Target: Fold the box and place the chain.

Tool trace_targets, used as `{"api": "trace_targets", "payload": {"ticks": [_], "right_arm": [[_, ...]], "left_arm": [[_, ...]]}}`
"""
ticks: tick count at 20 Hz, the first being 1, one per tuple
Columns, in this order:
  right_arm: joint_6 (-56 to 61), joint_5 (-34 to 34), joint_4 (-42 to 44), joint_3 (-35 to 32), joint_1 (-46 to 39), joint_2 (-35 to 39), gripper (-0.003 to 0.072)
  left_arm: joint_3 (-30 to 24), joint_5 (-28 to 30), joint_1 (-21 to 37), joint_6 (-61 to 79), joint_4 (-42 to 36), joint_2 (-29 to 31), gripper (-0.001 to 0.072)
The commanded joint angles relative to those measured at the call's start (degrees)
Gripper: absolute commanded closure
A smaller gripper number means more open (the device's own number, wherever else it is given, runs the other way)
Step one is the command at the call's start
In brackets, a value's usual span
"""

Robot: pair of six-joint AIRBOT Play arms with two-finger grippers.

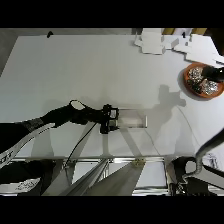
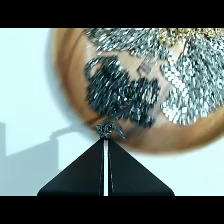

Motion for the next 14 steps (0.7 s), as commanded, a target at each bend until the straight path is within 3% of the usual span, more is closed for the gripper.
{"api": "trace_targets", "payload": {"ticks": [1,5,8,14], "right_arm": [[-5.2,11.0,7.5,0.0,0.0,9.7,0.0675],[-7.9,19.5,18.7,0.0,0.1,22.3,0.0675],[-7.9,24.4,20.9,0.0,0.5,30.5,0.0675],[-6.0,27.2,25.5,0.0,13.5,39.0,0.0675]], "left_arm": [[0.0,0.0,0.0,0.0,0.0,0.0,0.0438],[0.0,0.0,0.0,0.0,0.0,0.0,0.0438],[0.0,0.0,0.0,0.0,0.0,0.0,0.0438],[0.0,0.0,0.0,0.0,0.0,0.0,0.0438]]}}
